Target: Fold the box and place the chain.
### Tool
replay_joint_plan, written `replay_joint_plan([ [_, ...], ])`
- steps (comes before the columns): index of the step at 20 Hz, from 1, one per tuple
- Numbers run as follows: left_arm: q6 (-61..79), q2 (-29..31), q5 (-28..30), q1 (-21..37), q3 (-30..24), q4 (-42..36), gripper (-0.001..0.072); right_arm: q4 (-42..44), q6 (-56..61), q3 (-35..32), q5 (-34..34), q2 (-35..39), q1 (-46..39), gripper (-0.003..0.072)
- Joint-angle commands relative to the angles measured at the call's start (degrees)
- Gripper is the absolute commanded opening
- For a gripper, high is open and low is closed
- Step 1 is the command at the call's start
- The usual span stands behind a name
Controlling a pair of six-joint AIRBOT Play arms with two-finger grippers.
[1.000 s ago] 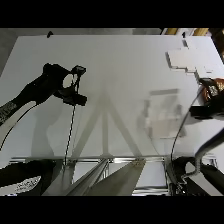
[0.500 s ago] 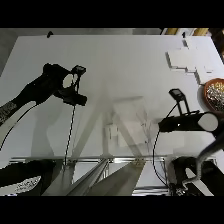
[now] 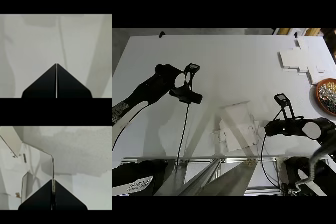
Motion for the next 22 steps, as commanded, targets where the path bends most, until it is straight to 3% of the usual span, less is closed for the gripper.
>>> replay_joint_plan([
  [1, 0.2, 0.0, 6.8, 0.0, 0.0, -1.0, 0.001, 0.0, 0.1, -0.2, -1.0, 0.1, 0.3, 0.0017],
  [3, 1.4, 0.0, 10.5, 0.0, 0.0, -1.0, 0.007, 0.0, 0.1, -0.2, -1.2, 0.0, 0.3, 0.0017],
  [5, 6.4, 0.0, 10.3, 0.1, 0.0, -1.1, 0.0211, 0.0, 0.1, -0.2, -1.9, 0.0, 0.3, 0.0017],
  [7, 13.2, 0.3, 6.4, 1.1, 0.0, -3.8, 0.0517, 0.1, 0.1, -0.2, -3.1, 0.0, 0.3, 0.0017],
  [9, 26.4, 0.5, 2.2, 3.4, 0.0, -14.8, 0.0527, 0.3, 0.1, -0.2, -3.9, 0.0, 0.3, 0.0017],
  [12, 50.5, -0.5, -4.9, 6.8, 0.0, -42.6, 0.0526, 0.5, 0.1, -0.2, -4.1, 0.0, 0.3, 0.0017],
  [14, 59.4, -1.4, -6.0, 7.1, 0.0, -52.8, 0.0527, 0.5, 0.1, -0.2, -4.3, 0.0, 0.3, 0.0017],
  [19, 61.7, -4.8, -4.9, 6.4, -0.1, -55.0, 0.0532, 0.6, 0.1, -0.2, -4.9, 0.0, 0.3, 0.0017],
  [21, 61.7, -7.5, -6.0, 6.4, -0.1, -55.4, 0.0663, 0.7, 0.1, -0.2, -5.3, 0.0, 0.3, 0.0017],
  [22, 61.7, -8.9, -6.7, 6.4, -0.1, -55.8, 0.069, 0.7, 0.1, -0.2, -5.3, 0.0, 0.3, 0.0017],
])
